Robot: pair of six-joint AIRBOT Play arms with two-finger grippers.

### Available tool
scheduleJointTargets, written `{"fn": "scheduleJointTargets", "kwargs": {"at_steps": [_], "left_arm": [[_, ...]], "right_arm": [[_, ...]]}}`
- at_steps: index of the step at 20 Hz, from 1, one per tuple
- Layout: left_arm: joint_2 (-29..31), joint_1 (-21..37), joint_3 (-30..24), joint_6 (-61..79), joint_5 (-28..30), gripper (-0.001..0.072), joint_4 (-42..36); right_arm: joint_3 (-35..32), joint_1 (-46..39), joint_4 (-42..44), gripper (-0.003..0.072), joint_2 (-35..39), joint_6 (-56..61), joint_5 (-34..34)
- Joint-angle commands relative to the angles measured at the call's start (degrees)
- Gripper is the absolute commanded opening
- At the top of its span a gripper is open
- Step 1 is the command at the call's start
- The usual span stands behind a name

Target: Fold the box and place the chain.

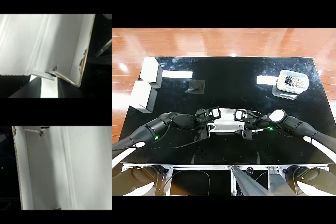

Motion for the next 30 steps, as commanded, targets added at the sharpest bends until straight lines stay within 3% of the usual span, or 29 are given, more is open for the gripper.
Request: {"fn": "scheduleJointTargets", "kwargs": {"at_steps": [1, 20, 30], "left_arm": [[-0.04, -0.07, 0.07, 0.35, -0.07, 0.0285, 0.04], [-0.07, -0.79, 0.07, 4.68, -4.39, 0.0293, 0.02], [-0.09, -3.89, 0.07, 7.08, -6.88, 0.0284, 0.02]], "right_arm": [[0.04, 0.02, 0.02, 0.0545, -0.04, 0.00, 0.02], [0.04, 0.02, 0.02, 0.0544, -0.04, 0.02, 0.02], [0.04, 0.02, 0.02, 0.0545, -0.04, 0.00, 0.02]]}}
